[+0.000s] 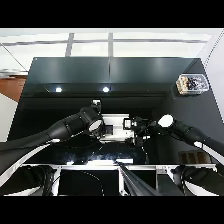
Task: Fold the box and place the chain.
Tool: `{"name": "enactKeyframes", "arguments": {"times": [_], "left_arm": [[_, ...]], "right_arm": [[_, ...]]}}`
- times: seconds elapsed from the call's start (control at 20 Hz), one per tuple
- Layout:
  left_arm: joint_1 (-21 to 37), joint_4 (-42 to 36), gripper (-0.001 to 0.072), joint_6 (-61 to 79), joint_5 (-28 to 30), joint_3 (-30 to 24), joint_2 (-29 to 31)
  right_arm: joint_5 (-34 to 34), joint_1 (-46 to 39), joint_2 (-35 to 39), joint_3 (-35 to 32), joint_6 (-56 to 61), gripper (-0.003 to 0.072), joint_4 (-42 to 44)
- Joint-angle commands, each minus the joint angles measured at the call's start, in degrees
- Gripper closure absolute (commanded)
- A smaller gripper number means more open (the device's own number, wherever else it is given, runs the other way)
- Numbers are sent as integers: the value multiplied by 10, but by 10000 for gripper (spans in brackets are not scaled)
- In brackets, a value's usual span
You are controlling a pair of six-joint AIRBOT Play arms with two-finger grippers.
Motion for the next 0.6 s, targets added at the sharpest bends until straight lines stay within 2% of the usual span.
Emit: {"name": "enactKeyframes", "arguments": {"times": [0.0,0.1,0.15,0.2,0.3,0.55], "left_arm": [[0,0,491,-4,-22,6,-7],[0,0,496,-16,-24,6,-7],[0,0,559,-17,-24,6,-7],[0,0,577,-17,-23,6,-7],[0,0,664,-17,-19,6,-7],[0,0,672,-17,-18,6,-7]], "right_arm": [[0,1,0,0,0,146,0],[0,1,0,0,0,146,0],[0,1,0,0,0,146,0],[0,1,0,0,0,146,0],[0,1,0,0,0,146,0],[0,1,0,0,0,146,0]]}}
